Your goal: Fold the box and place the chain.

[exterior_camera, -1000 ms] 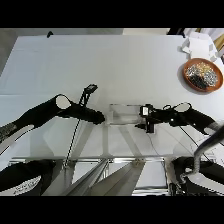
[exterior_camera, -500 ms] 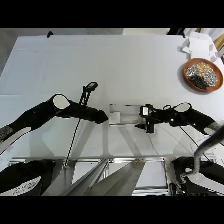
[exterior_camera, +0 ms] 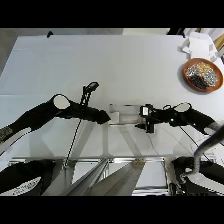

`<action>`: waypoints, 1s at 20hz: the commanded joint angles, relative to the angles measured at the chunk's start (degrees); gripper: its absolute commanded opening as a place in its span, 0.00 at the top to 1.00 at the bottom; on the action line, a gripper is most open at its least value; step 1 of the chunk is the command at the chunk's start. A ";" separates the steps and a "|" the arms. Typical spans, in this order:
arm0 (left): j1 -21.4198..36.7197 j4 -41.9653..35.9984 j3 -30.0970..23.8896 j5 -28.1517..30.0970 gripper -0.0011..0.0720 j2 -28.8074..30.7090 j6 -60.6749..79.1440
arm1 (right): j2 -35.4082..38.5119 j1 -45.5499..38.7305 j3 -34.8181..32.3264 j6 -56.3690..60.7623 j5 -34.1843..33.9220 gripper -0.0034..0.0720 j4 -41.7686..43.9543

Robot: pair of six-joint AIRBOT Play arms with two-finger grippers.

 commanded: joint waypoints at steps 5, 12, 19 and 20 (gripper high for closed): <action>-2.82 5.18 3.30 2.34 0.59 -1.51 -9.40 | 0.04 -0.02 -0.02 0.02 0.00 0.40 0.02; -7.69 21.57 10.88 -1.68 0.36 -6.01 -28.61 | 0.04 -0.02 -0.02 0.02 0.00 0.40 0.02; -11.28 28.89 14.01 -4.22 0.36 -8.20 -42.01 | 0.04 -0.02 -0.02 0.02 0.00 0.40 0.02; -11.96 29.46 15.13 -5.22 0.36 -9.29 -43.76 | 0.04 -0.02 -0.02 0.02 0.00 0.40 0.02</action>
